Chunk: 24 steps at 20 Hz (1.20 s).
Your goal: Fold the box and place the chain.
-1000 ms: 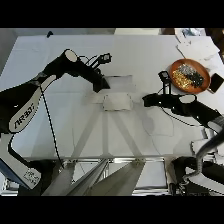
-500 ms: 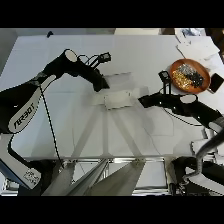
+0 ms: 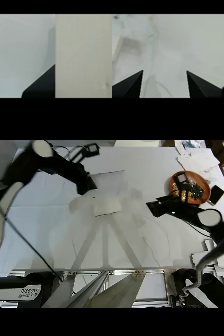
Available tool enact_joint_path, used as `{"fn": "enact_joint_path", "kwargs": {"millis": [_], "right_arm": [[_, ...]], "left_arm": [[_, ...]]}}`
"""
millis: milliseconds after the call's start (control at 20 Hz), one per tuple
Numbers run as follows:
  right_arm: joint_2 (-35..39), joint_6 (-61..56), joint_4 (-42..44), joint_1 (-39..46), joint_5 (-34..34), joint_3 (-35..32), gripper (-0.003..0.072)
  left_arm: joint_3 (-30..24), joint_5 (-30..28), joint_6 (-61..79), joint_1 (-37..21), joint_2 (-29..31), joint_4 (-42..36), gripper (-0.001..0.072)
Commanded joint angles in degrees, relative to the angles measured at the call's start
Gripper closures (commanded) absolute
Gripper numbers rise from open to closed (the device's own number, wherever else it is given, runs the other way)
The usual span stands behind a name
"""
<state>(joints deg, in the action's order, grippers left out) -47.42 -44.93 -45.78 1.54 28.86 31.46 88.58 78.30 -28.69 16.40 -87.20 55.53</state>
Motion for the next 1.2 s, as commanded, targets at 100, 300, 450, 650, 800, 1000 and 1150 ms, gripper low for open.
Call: {"fn": "enact_joint_path", "kwargs": {"millis": [100, 300, 450, 650, 800, 1000, 1150], "right_arm": [[12.96, -17.07, -20.06, 0.02, -0.17, 0.07, 0.0091], [17.40, -22.80, -26.51, 0.02, 0.79, 0.07, 0.0092], [17.57, -22.80, -26.47, 0.02, 0.76, 0.07, 0.0092], [17.57, -22.77, -26.47, 0.02, 0.79, 0.07, 0.0094], [17.55, -22.77, -26.47, 0.02, 0.76, 0.04, 0.0114], [17.53, -22.77, -26.47, 0.02, 0.74, 0.04, 0.0114], [17.51, -22.75, -26.49, 0.02, 0.72, 0.04, 0.0114]], "left_arm": [[-5.79, 5.29, -2.43, 1.46, 10.29, -0.94, 0.0711], [-19.19, -1.90, 1.09, 5.20, 11.08, -5.20, 0.0709], [-24.22, -7.89, 7.65, 5.25, 8.35, -12.41, 0.0707], [-24.28, -10.47, 12.74, 5.27, 1.46, -12.81, 0.0705], [-24.28, -11.98, 24.06, 5.25, -2.25, -15.17, 0.0705], [-24.28, -15.23, 31.34, 5.25, -5.20, -19.17, 0.0705], [-24.28, -17.38, 31.30, 5.25, -6.73, -19.47, 0.0706]]}}
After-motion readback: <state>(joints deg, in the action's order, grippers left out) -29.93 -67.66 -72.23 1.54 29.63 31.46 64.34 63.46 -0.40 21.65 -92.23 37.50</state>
